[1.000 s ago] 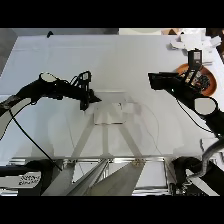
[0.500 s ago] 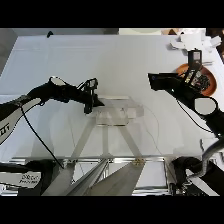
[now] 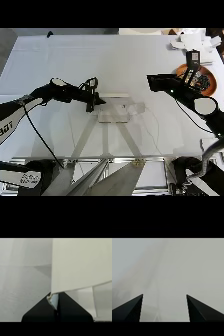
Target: Fold the box and place the chain.
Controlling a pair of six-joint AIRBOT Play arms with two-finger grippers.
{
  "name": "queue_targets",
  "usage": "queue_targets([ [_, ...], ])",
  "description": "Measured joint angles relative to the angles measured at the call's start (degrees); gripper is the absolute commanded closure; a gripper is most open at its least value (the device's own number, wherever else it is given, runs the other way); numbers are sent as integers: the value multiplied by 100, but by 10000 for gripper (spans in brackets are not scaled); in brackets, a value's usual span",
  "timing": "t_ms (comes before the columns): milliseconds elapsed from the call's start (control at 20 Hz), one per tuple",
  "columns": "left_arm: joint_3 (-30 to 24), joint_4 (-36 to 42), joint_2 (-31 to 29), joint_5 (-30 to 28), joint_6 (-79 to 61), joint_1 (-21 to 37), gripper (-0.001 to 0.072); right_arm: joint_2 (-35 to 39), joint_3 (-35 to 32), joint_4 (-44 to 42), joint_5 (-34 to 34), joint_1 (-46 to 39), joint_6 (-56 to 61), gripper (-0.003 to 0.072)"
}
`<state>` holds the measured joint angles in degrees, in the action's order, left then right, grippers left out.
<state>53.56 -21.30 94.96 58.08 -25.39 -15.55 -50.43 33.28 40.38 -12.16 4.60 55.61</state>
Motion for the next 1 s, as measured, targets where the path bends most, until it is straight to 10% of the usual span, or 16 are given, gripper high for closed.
queue_targets([
  [750, 2, 13, 136, -76, -17, 0, 694, 9, 2, -2, -111, 0, -61, 90],
  [1000, 4, 11, 136, -83, -15, 0, 694, 153, 240, 7, -1213, -2, -1143, 86],
])
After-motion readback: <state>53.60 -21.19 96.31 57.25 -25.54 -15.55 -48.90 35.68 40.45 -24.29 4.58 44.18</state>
